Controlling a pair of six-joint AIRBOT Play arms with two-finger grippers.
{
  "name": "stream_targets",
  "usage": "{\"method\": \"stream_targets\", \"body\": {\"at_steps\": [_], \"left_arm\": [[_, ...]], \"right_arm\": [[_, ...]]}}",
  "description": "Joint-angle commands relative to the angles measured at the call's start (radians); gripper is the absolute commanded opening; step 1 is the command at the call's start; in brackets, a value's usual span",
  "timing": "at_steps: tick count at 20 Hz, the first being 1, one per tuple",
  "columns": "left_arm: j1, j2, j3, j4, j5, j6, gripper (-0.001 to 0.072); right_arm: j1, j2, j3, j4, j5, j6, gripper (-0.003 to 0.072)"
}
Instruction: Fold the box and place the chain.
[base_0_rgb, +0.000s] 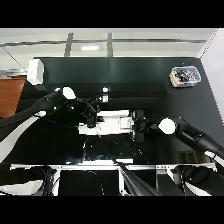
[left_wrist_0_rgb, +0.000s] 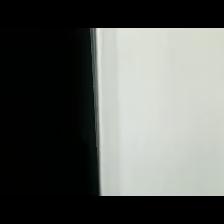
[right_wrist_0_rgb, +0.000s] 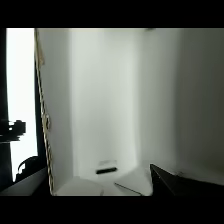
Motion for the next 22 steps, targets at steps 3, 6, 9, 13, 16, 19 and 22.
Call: {"method": "stream_targets", "body": {"at_steps": [3,6,9,13,16,19,22], "left_arm": [[0.001,0.000,0.000,0.000,0.003,0.003,0.0026],[0.001,0.000,0.000,0.000,0.003,0.003,0.0026],[0.001,0.000,0.000,-0.002,0.002,0.003,0.0026],[0.001,0.000,0.000,-0.033,0.003,0.003,0.0026],[0.001,0.000,0.000,-0.034,0.002,0.003,0.0026],[0.001,0.000,0.000,-0.034,0.002,0.003,0.0026],[0.001,0.000,0.000,-0.033,0.003,0.003,0.0026]], "right_arm": [[-0.049,0.047,0.000,-0.007,0.005,0.013,0.0701],[-0.095,0.037,0.000,0.063,0.005,0.001,0.0701],[-0.149,-0.003,0.000,0.224,0.059,-0.143,0.0701],[-0.203,-0.057,0.000,0.418,0.071,-0.323,0.0701],[-0.204,-0.114,0.000,0.555,0.105,-0.447,0.0701],[-0.204,-0.171,-0.001,0.555,0.129,-0.470,0.0701],[-0.204,-0.209,-0.001,0.483,0.140,-0.471,0.0701]]}}
